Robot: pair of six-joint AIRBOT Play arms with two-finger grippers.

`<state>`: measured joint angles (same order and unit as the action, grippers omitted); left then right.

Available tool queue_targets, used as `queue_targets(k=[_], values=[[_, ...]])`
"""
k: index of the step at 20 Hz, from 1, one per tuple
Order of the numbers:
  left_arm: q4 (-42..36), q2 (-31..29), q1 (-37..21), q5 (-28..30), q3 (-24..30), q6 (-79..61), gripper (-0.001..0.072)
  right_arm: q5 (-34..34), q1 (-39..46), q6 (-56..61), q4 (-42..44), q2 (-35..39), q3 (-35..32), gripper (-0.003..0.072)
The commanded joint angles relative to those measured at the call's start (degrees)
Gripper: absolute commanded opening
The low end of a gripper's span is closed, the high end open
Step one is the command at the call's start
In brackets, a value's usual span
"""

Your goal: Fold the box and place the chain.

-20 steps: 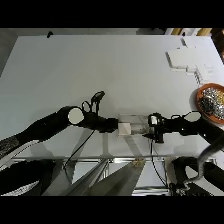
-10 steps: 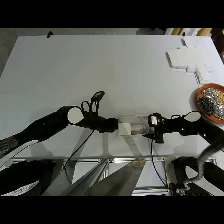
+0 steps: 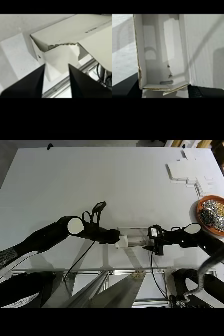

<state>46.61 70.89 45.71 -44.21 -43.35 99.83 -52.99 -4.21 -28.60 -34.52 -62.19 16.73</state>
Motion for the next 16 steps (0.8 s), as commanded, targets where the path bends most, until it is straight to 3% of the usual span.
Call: queue_targets(k=[1,3,7,16], values=[[5.60,1.55,1.07,-3.67,-2.67,4.68,0.0400,-0.02,0.00,0.02,0.02,0.04,0.04,0.0401],[10.14,3.65,2.08,-6.88,-5.73,8.57,0.0418,-0.02,0.00,0.02,0.00,0.04,0.04,0.0401],[15.45,6.84,4.79,-7.04,-10.38,15.61,0.0414,0.00,0.00,0.02,0.02,0.04,0.04,0.0401],[23.17,11.65,9.53,-8.68,-14.14,30.16,0.0409,-0.02,0.00,0.02,0.00,0.04,0.04,0.0401]])
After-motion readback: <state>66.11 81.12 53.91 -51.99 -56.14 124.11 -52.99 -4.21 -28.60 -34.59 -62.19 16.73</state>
